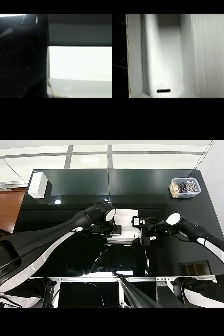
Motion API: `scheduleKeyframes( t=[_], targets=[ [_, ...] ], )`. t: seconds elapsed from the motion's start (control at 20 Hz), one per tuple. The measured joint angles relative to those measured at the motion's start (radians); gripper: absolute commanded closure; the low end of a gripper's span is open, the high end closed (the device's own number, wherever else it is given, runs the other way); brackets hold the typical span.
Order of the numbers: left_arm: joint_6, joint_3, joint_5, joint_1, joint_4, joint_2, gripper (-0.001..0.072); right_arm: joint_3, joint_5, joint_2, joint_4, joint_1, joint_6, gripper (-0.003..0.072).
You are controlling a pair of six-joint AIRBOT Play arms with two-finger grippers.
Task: Fold the box and place the chain.
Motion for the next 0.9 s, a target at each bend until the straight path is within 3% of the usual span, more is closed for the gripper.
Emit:
scheduleKeyframes(
  t=[0.5, 0.8, 0.85, 0.9],
  targets=[
    [0.004, 0.000, -0.007, 0.001, 0.010, 0.000, 0.0684, 0.000, 0.066, 0.106, -0.143, -0.003, 0.081, 0.0101],
    [0.008, 0.000, -0.007, 0.001, 0.008, 0.000, 0.0682, 0.000, 0.029, 0.114, -0.158, -0.003, 0.084, 0.0103],
    [0.008, 0.000, -0.007, 0.001, 0.008, 0.000, 0.0682, 0.000, 0.011, 0.114, -0.158, -0.002, 0.083, 0.0200],
    [0.008, 0.000, -0.007, 0.001, 0.007, 0.000, 0.0682, 0.000, 0.002, 0.115, -0.156, -0.003, 0.083, 0.0201]
  ],
)
